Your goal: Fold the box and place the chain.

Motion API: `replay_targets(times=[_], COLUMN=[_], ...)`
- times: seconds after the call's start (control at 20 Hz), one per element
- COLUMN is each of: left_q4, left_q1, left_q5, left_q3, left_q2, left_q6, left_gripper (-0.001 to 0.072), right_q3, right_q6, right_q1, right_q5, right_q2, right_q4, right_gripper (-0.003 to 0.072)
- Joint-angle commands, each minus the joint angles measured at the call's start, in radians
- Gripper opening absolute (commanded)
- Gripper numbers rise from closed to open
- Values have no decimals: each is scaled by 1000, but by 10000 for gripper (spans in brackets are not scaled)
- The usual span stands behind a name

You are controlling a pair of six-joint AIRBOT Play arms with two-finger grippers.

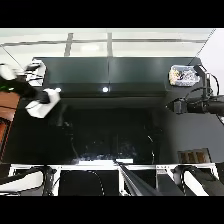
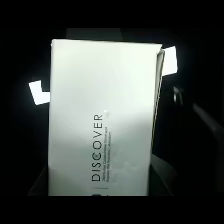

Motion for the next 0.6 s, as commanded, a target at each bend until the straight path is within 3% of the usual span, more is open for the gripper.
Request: replay_targets(times=[0.0, 0.2, 0.5, 0.55], left_q4=[2, -11, -20, -20], left_q1=[224, 213, 128, 121], left_q5=[106, 253, 250, 248], left_q3=[-12, 40, 212, 233], left_q2=[-2, -90, -278, -291], left_q6=[-70, -40, -47, -48], left_gripper=[285, 285, 294, 415], right_q3=[1, 1, 1, 1], right_q6=[50, 50, 65, 65], right_q1=[0, 0, 0, 0], right_q5=[-33, -33, -52, -48], right_q2=[0, 0, -1, -1], right_q4=[10, 26, 26, 26], right_gripper=[16, 16, 16, 16])
